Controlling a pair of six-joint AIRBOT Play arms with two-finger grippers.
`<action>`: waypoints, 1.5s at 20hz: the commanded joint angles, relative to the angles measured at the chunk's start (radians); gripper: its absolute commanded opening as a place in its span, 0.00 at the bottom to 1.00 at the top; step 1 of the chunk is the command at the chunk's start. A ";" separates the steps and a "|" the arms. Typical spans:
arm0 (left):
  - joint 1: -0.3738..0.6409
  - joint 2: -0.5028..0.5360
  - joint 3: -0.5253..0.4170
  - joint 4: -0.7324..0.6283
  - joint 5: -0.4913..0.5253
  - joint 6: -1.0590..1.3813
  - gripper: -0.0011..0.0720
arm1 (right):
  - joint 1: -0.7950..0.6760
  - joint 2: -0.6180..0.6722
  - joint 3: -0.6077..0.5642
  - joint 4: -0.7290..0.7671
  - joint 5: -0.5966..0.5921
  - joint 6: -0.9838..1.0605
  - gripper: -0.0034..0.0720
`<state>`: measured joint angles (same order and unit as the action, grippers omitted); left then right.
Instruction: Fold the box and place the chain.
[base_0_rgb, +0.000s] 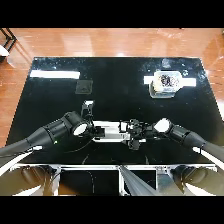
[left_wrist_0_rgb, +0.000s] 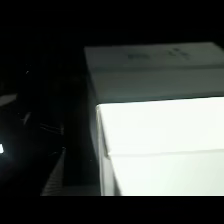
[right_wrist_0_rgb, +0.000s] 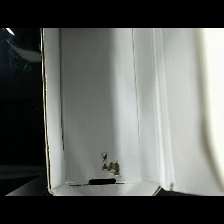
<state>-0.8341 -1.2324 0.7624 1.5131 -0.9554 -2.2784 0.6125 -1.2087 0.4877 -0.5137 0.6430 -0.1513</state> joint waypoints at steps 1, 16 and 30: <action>-0.001 -0.003 0.003 0.006 0.002 -0.005 0.71 | 0.001 0.000 0.000 0.000 0.000 0.000 0.44; -0.004 -0.082 0.089 0.023 -0.047 -0.032 0.49 | 0.001 0.000 0.000 0.000 0.000 0.000 0.44; -0.015 -0.104 0.089 0.020 -0.074 -0.057 0.49 | 0.001 0.000 0.000 0.000 0.000 0.000 0.44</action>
<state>-0.8490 -1.3308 0.8505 1.5349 -1.0306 -2.3264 0.6125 -1.2087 0.4877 -0.5137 0.6430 -0.1513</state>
